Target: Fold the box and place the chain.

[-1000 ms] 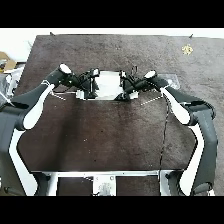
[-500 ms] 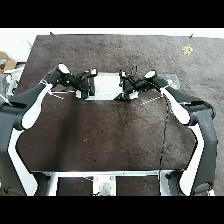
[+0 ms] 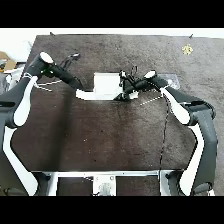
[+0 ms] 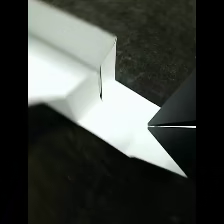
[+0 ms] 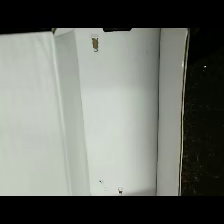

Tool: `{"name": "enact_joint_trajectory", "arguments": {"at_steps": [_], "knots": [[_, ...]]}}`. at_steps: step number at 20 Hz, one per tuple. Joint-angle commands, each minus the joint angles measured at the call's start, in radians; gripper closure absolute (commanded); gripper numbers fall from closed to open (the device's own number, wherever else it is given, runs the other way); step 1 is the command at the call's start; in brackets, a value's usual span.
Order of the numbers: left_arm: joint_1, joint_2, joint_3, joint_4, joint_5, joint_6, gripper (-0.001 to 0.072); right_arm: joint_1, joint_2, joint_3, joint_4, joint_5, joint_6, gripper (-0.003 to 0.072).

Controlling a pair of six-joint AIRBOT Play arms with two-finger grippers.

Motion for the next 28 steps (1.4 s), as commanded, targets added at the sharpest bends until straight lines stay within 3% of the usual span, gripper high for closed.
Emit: {"name": "enact_joint_trajectory", "arguments": {"at_steps": [1,9,12,18,25,28], "knots": [[0.055,0.001,0.020,0.008,0.024,-0.366,0.0701,0.001,0.000,0.000,-0.001,0.002,0.000,0.0178],[0.176,0.001,0.014,-0.005,-0.031,-0.449,0.0702,0.001,0.000,0.000,-0.001,0.002,0.000,0.0178],[0.183,0.001,-0.044,-0.040,-0.084,-0.421,0.0701,0.001,0.000,0.000,-0.001,0.002,0.000,0.0178],[0.179,0.001,-0.290,-0.301,0.077,-0.268,0.0702,0.000,0.000,0.000,-0.001,0.002,0.000,0.0178],[0.165,0.001,-0.359,-0.298,0.082,-0.253,0.0702,0.000,0.000,0.000,-0.001,0.002,0.000,0.0178],[0.127,0.001,-0.354,-0.428,0.056,-0.195,0.0700,0.000,0.000,0.000,-0.001,0.002,0.000,0.0178]]}}
